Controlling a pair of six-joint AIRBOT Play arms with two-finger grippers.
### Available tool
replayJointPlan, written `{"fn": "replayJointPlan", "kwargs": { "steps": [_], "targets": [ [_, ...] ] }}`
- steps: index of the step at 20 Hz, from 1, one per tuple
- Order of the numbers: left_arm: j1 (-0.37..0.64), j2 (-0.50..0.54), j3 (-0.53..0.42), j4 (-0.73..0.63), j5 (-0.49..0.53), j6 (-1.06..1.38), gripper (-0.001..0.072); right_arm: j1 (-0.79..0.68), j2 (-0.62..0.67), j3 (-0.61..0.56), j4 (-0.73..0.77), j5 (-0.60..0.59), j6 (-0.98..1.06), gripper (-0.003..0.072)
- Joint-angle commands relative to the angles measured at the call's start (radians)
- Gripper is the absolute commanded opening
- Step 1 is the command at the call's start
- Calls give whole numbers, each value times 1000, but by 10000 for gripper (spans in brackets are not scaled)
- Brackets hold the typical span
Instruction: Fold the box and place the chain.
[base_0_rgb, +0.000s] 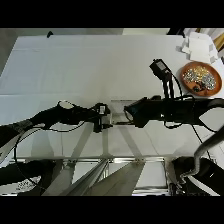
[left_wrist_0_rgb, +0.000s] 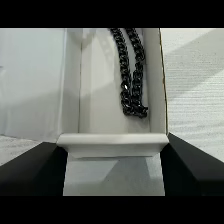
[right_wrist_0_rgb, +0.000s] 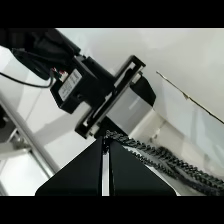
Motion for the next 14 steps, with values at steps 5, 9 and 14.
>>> {"fn": "replayJointPlan", "kwargs": {
  "steps": [5, 9, 14],
  "targets": [
    [0, 0, 0, 0, 0, 0, 71, 5, -19, 1, -22, -56, 0, 15],
    [0, 0, 0, 0, 0, 0, 70, 5, -110, 1, -112, -23, 0, 15],
    [0, 0, 0, 0, 0, 0, 70, 5, -299, 1, -114, -1, 0, 15]
  ]
}}
